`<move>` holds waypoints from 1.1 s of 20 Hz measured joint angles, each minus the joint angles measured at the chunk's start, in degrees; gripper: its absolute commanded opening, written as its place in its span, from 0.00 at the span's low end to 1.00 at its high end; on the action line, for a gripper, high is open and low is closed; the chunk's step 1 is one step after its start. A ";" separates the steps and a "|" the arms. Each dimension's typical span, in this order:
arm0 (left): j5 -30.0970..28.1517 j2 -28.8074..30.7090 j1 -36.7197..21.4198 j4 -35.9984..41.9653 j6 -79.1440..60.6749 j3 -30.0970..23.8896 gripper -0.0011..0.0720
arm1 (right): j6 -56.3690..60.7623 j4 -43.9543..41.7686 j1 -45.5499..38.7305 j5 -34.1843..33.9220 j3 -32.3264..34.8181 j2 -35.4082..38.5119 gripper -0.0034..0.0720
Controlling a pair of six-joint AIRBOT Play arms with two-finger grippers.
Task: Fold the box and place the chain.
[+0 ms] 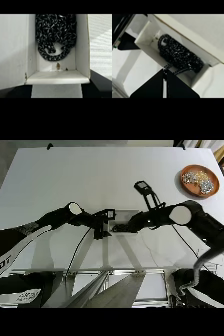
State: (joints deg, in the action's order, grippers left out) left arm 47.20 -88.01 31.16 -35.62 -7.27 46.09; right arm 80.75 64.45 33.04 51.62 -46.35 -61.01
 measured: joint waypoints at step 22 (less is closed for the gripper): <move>0.17 0.00 0.00 0.00 0.02 0.02 0.03 | 8.85 1.90 6.78 -7.45 0.37 -5.07 0.21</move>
State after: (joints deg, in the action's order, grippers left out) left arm 47.37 -88.01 31.16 -35.62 -7.25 46.11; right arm 89.60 66.35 39.81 44.16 -45.98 -66.08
